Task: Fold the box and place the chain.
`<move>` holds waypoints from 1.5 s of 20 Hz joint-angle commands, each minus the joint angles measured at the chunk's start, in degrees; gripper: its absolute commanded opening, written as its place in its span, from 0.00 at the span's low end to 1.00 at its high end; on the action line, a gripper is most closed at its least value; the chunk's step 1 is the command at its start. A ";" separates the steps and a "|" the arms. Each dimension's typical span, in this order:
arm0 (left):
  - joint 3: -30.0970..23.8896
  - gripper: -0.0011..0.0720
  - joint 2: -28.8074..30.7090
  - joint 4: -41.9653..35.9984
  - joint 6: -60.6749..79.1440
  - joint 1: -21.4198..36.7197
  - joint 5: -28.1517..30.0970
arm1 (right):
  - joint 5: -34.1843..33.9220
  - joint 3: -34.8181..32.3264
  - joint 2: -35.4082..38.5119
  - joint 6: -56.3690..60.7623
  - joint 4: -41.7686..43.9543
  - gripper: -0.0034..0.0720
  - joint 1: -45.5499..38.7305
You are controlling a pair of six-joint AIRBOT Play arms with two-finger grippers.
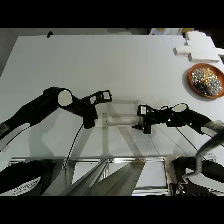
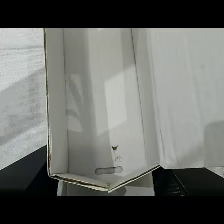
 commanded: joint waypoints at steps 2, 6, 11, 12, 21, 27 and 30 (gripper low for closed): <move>-5.95 0.24 -0.28 -5.81 16.87 4.37 3.91 | 0.02 -0.02 0.02 0.02 0.02 0.49 0.00; -8.15 0.49 -0.39 -11.65 30.32 4.50 8.70 | 0.02 -0.02 0.02 0.02 0.00 0.49 0.00; -8.28 0.58 -0.68 -16.31 42.56 4.46 12.37 | 0.02 -0.02 0.02 0.02 0.00 0.49 0.00; -8.31 0.58 -1.16 -16.39 42.58 4.46 12.61 | 0.02 -0.02 0.02 0.02 0.00 0.49 0.02; -8.35 0.58 -3.63 -18.84 42.64 -0.52 15.08 | 0.02 -0.02 0.02 0.02 0.00 0.49 0.02; -8.35 0.44 -3.63 -19.02 41.99 -0.68 11.19 | 0.02 -0.02 0.02 0.02 0.00 0.49 0.00; -8.35 0.38 -3.63 -19.87 42.01 -1.64 11.28 | 0.02 -0.02 0.02 0.02 0.02 0.49 0.00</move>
